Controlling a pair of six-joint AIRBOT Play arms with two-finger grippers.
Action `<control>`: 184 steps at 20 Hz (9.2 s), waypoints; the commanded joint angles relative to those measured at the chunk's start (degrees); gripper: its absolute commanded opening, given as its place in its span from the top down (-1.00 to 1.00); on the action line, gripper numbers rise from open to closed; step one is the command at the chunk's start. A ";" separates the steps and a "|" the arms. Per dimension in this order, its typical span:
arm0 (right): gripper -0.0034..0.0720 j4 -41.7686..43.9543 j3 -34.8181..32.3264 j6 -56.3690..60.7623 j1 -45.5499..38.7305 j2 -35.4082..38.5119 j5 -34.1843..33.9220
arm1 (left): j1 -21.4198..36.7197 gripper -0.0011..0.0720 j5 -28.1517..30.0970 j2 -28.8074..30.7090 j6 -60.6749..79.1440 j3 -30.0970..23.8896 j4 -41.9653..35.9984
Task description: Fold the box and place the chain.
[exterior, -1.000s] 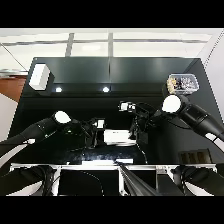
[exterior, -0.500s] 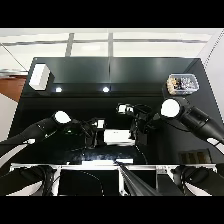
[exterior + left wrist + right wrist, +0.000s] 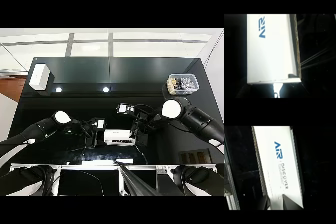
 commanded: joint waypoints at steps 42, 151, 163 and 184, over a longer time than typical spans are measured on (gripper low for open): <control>0.04 -0.31 -1.09 14.19 2.05 2.86 -0.39 | -0.04 -0.35 0.00 -0.04 0.02 0.02 0.02; 0.80 27.82 -6.25 28.41 -30.32 8.94 -4.00 | -13.40 -0.96 5.88 -4.72 -22.97 10.54 9.88; 0.80 28.06 -6.23 29.97 -30.32 8.96 -3.45 | 8.57 0.12 -3.72 10.51 -56.59 10.49 36.30; 0.80 28.24 -6.25 30.23 -30.32 8.94 -4.04 | 61.51 0.12 12.44 4.68 -55.10 11.69 33.16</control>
